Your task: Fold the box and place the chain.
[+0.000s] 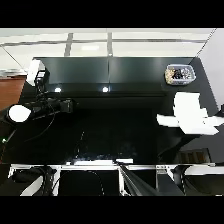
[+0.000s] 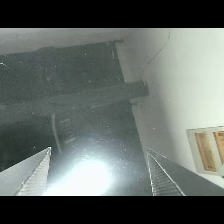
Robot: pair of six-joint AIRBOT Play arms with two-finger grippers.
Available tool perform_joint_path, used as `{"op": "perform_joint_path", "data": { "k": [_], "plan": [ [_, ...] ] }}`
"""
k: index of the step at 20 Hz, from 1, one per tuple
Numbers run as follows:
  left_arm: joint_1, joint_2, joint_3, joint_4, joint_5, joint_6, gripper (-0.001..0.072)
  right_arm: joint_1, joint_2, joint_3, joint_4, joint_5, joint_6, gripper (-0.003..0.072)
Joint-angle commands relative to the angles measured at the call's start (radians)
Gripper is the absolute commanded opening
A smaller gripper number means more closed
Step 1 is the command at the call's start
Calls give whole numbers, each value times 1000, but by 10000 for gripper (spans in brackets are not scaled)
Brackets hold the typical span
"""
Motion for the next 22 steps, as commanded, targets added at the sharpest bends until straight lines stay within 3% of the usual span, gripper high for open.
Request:
{"op": "perform_joint_path", "data": {
  "k": [1, 8, 13, 18, 22],
  "plan": [
    [0, -1, 1, 0, 0, 0, 706, 7, 94, -11, 103, 41, -11, 17],
    [0, -1, 1, 0, -1, 0, 706, 97, 404, -181, 360, -31, 24, 17],
    [0, -1, 1, 0, -2, 0, 706, 285, 589, -442, 530, -82, 26, 17],
    [-3, -48, 1, -78, -2, 0, 706, 607, 726, -810, 877, -437, -47, 17],
    [-29, -161, 32, -213, -21, 50, 706, 954, 725, -954, 997, -771, -79, 16]
  ]
}}
